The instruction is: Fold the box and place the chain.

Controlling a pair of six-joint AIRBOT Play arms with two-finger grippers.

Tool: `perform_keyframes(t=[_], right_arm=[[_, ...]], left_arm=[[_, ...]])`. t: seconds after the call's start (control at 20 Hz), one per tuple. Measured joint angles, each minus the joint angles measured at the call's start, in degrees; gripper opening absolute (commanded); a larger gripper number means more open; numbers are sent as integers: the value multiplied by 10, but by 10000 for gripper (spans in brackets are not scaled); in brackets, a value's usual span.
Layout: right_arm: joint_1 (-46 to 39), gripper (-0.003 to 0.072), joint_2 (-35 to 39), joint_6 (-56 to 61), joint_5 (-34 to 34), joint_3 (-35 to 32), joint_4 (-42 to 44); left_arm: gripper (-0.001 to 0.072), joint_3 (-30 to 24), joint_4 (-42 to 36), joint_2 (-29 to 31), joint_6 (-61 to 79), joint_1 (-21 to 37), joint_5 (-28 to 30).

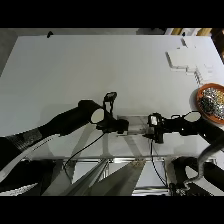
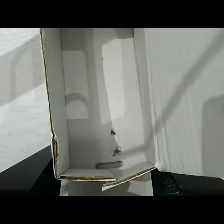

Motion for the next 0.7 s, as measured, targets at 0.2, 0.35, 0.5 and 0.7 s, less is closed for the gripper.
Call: perform_keyframes(t=[0.2, 0.35, 0.5, 0.7], right_arm=[[0, 401, 0, 0, 0, 0, 0], [0, 401, 0, 0, -1, 0, 0], [0, 401, 0, 0, -1, 0, 0], [0, 401, 0, 0, 1, 0, 1]], left_arm=[[364, 24, 38, -19, -66, -16, -11], [356, 56, 63, -41, -106, -28, -32], [341, 95, 85, -73, -136, -37, -71], [326, 116, 118, -96, -189, -46, -107]])
